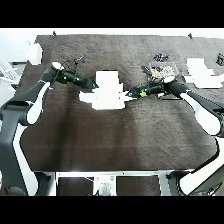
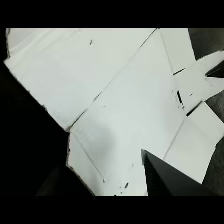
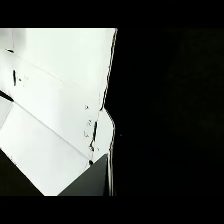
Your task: Fold the box and place the chain.
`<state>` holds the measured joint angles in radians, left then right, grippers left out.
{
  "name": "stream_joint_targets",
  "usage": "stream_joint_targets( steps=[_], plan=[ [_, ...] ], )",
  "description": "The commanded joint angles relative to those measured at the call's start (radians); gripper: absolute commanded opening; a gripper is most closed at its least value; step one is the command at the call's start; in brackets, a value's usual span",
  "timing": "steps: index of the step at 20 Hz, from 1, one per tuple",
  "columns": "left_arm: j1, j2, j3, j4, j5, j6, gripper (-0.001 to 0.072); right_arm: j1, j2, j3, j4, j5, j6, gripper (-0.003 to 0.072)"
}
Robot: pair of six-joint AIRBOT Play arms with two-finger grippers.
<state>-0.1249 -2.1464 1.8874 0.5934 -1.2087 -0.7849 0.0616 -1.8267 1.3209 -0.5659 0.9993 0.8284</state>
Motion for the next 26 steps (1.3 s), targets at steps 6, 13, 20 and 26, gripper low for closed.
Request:
stream_joint_targets(
  steps=[6, 13, 20, 26],
  plan=[
    [-0.006, -0.032, 0.002, -0.13, 0.023, 0.035, 0.0533, 0.0, -0.001, 0.0, 0.0, 0.001, -0.003, 0.0013],
    [-0.006, -0.059, 0.002, -0.133, -0.015, 0.055, 0.0333, 0.0, -0.001, 0.0, 0.0, 0.0, -0.003, 0.0013],
    [-0.006, -0.059, 0.002, -0.18, -0.015, 0.087, 0.0208, 0.0, -0.001, 0.0, -0.003, 0.0, -0.003, 0.0013],
    [-0.006, -0.059, 0.002, -0.187, -0.043, 0.146, 0.0048, -0.005, 0.0, 0.0, -0.014, 0.0, -0.003, 0.0078]
  ],
)
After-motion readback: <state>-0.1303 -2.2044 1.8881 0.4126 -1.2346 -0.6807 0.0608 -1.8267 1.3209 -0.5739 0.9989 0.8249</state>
